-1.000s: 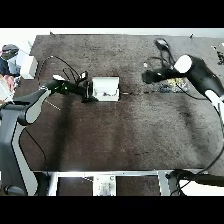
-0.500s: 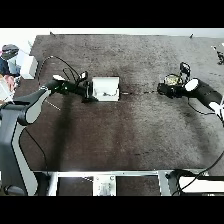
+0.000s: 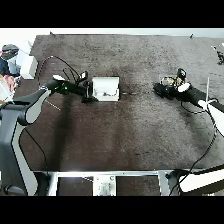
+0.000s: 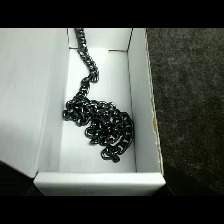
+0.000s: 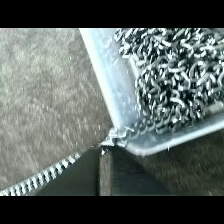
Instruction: Fold the box and place the chain.
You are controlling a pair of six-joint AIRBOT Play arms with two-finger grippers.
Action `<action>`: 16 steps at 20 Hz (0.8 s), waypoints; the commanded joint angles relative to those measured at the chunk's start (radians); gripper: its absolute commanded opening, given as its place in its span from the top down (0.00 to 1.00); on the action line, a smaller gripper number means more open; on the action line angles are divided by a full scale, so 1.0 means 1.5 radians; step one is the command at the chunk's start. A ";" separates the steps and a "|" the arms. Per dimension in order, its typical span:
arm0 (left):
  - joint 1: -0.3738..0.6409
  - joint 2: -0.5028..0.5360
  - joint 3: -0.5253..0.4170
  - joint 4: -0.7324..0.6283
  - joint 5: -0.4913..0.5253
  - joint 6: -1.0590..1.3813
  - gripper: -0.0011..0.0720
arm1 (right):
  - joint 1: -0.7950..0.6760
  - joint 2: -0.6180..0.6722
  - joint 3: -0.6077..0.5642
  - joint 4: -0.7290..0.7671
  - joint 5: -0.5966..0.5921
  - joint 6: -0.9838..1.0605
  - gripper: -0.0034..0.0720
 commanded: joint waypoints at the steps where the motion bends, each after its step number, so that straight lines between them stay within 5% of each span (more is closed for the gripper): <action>1: 0.001 0.000 0.000 0.000 0.000 0.000 0.43 | 0.016 -0.012 0.010 0.031 -0.007 -0.022 0.92; 11: 0.001 -0.001 0.000 0.000 0.000 0.000 0.43 | 0.243 0.203 0.033 0.033 0.014 -0.086 0.94; 16: 0.001 0.000 0.000 0.000 0.000 0.000 0.43 | 0.333 0.216 0.128 0.031 0.014 -0.098 0.94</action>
